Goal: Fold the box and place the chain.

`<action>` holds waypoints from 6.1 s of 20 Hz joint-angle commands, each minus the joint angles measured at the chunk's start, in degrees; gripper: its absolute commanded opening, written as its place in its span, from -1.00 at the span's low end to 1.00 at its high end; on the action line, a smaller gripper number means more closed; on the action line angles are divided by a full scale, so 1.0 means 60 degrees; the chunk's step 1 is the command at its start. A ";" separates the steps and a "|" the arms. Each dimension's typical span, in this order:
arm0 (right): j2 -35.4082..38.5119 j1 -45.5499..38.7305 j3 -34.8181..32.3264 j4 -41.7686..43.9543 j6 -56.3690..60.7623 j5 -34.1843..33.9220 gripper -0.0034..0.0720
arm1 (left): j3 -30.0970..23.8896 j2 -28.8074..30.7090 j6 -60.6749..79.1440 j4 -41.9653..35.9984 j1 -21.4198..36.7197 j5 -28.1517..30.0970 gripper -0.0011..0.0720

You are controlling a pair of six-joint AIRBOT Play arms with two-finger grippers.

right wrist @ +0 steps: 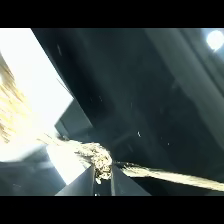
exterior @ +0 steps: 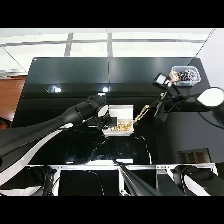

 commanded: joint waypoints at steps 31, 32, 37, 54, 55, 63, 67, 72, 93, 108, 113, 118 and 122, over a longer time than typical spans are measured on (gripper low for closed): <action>0.0109 0.1785 0.0707 0.2721 0.5570 0.0215 -0.10 | 0.0007 -0.0004 0.0004 0.0000 0.0004 0.0004 -0.89; 0.0109 0.1770 0.0710 0.2605 0.5559 0.0248 -0.10 | 0.0007 -0.0004 0.0004 0.0000 0.0004 0.0011 -0.89; 0.0113 0.0940 0.0718 0.0106 0.5683 0.0393 -0.09 | 0.0007 -0.0007 0.0000 -0.0004 0.0004 0.0142 -0.89; 0.0109 0.0597 0.0718 -0.0277 0.5814 0.1013 -0.10 | -0.0484 0.3534 0.3668 0.2014 0.0197 -0.2051 0.60; 0.0109 0.0597 0.0718 -0.0273 0.5814 0.1013 -0.10 | -0.1217 0.4080 0.3971 0.1880 0.0703 -0.2262 0.60; 0.0109 0.0597 0.0718 -0.0270 0.6003 0.1009 -0.10 | -0.6433 0.5814 1.2167 -0.6859 0.6655 0.0044 0.60; 0.0109 0.0597 0.0718 -0.0270 0.6033 0.0987 -0.10 | -0.6761 0.5453 1.8076 -0.7850 0.6269 0.0401 0.98; 0.0109 0.0601 0.0718 -0.0270 0.6379 0.0820 -0.10 | -0.6706 0.5319 2.2443 -0.7974 0.4943 0.2441 0.98; 0.0109 0.0601 0.0718 -0.0270 0.6470 0.0605 -0.09 | -0.4368 0.1683 2.4975 -0.8564 0.3985 0.2801 0.97; 0.0109 0.0601 0.0718 -0.0266 0.6470 0.0324 -0.10 | -0.4149 0.1504 2.4323 -0.8251 0.3501 0.2860 0.97; 0.0109 0.0601 0.0718 -0.0266 0.6470 0.0328 -0.10 | -0.4149 0.1577 2.3944 -0.8218 0.3497 0.2750 0.97; 0.0109 0.0601 0.0718 -0.0266 0.6470 0.0328 -0.10 | -0.4149 0.1585 2.3970 -0.8743 0.3461 0.2852 0.97; 0.0109 0.0601 0.0718 -0.0270 0.6466 0.0324 -0.10 | -0.4149 0.1577 2.3970 -0.8750 0.2998 0.3537 0.97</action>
